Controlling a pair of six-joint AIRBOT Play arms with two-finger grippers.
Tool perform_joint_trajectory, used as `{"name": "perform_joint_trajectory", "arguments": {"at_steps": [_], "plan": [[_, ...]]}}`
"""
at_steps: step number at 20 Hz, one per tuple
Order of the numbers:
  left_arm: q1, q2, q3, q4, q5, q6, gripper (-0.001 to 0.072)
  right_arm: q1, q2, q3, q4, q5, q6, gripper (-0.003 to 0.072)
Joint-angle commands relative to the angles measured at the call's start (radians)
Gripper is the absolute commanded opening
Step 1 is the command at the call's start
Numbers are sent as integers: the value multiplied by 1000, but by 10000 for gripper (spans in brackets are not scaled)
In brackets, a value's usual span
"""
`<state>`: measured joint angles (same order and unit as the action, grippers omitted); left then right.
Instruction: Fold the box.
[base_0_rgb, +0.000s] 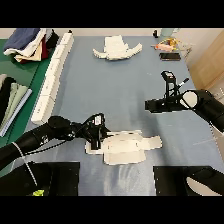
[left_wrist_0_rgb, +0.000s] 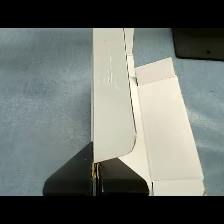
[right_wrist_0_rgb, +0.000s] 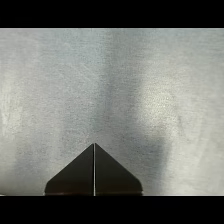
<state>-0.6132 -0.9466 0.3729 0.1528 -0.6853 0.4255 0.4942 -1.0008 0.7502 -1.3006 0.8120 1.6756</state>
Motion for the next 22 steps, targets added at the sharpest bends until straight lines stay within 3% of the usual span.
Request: {"name": "perform_joint_trajectory", "arguments": {"at_steps": [1, 11, 17, 20, 22], "plan": [[4, -17, 2, 6, -42, 1, 15, 0, 0, 0, 4, 0, 0, 5], [4, -51, 0, 13, -103, -1, 16, 0, 0, 0, 5, 0, 0, 6], [4, -51, -8, 35, -89, -1, 16, 0, 0, 0, 4, 14, 0, 6], [4, -51, -8, 35, -77, -1, 15, 0, 8, 0, 5, 90, 5, 6], [4, -51, -8, 34, -77, 1, 15, 0, 34, 0, 4, 217, 42, 6]]}}
